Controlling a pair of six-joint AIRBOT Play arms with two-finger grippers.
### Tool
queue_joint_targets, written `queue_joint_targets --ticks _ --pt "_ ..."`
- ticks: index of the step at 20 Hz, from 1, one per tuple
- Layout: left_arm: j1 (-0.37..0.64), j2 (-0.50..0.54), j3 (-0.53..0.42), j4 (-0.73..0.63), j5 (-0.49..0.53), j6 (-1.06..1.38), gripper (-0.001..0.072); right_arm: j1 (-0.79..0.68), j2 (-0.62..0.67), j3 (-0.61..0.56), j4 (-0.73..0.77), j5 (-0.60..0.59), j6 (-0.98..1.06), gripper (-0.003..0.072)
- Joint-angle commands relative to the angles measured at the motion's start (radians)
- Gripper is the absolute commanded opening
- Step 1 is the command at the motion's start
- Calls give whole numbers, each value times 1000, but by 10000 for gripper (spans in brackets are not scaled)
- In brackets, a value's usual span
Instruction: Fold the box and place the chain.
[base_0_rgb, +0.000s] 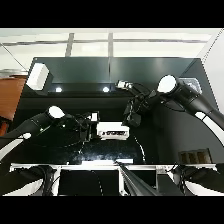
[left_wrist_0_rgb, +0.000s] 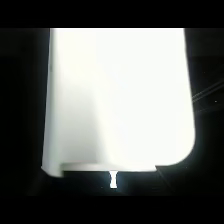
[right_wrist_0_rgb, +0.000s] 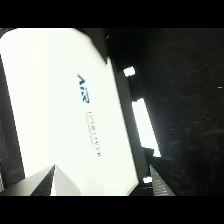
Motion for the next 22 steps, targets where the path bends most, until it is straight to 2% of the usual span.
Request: queue_joint_targets --ticks 1,2,3,4,6,7,8,22 --pt "1 0 0 -2 -1 0 494 35 0 -17 -41 -3 -5 690" --pt "1 0 0 -2 -1 0 494 43 0 -27 -41 -17 -5 689" --pt "1 0 0 -2 -1 0 494 50 0 -38 -43 -32 -4 594" --pt "1 0 0 -2 -1 -1 494 56 0 -45 -42 -39 -4 534" --pt "1 0 0 -2 -1 -1 494 59 0 -49 -39 -49 -4 534" --pt "1 0 0 -2 -1 -1 494 60 0 -49 -39 -52 -4 398" --pt "1 0 0 -2 -1 -1 494 61 0 -49 -39 -55 -4 356" --pt "1 0 0 -2 -2 -1 495 93 6 -49 -45 -57 63 352"
